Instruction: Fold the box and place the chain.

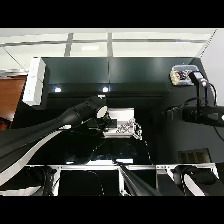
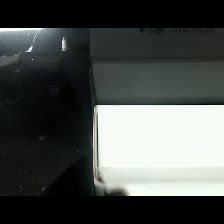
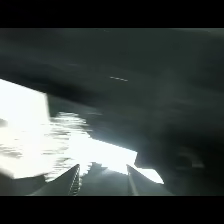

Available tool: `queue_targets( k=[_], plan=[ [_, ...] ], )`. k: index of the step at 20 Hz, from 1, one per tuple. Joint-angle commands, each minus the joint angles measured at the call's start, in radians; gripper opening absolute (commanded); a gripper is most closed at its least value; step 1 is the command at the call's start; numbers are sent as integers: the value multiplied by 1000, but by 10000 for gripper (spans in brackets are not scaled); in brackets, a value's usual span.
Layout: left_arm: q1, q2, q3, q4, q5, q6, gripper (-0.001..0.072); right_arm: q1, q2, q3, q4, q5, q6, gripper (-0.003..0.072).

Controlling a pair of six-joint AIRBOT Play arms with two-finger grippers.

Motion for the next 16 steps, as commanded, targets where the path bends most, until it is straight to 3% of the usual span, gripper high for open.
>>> queue_targets(
  k=[1,4,9,16],
  plan=[
    [1,-1,0,1,1,0,31,-19,9,-168,-48,-210,-105,716],
    [1,-1,0,1,1,0,31,11,-41,-279,195,-250,-567,716],
    [1,-1,0,0,1,0,31,245,-242,-293,390,-274,-1210,708],
    [1,-1,0,0,1,0,31,307,-291,-293,417,-302,-1325,708]
  ],
)
